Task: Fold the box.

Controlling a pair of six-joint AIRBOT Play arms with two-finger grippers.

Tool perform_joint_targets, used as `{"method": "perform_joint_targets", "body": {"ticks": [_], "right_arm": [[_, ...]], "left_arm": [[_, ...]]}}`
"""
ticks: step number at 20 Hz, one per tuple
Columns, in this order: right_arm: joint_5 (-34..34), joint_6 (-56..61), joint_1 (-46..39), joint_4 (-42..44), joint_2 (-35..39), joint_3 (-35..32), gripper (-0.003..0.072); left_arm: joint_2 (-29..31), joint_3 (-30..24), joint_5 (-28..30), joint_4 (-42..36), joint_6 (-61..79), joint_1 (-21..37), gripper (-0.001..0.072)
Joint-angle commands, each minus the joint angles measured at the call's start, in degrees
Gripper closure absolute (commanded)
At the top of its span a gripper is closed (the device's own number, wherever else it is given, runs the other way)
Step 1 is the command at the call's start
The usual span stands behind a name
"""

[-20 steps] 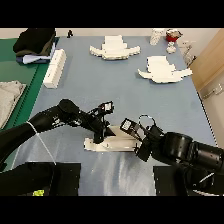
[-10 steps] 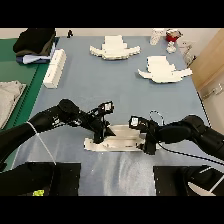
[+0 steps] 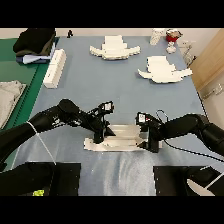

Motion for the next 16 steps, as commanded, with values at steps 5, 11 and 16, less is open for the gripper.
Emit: {"method": "perform_joint_targets", "body": {"ticks": [5, 11, 16], "right_arm": [[2.10, -7.13, 0.55, 4.09, -2.67, -2.14, -0.0033], [3.02, -7.50, 0.55, 4.07, -3.30, -3.30, -0.0033], [2.89, -7.50, 0.55, 3.69, -3.19, -2.80, -0.0032]], "left_arm": [[-0.02, 0.02, 0.07, 0.00, 0.02, -0.02, 0.0697], [-0.02, 0.00, 0.09, 0.00, 0.02, -0.02, 0.0697], [-0.02, 0.00, 0.07, 0.00, 0.04, -0.02, 0.0698]]}}
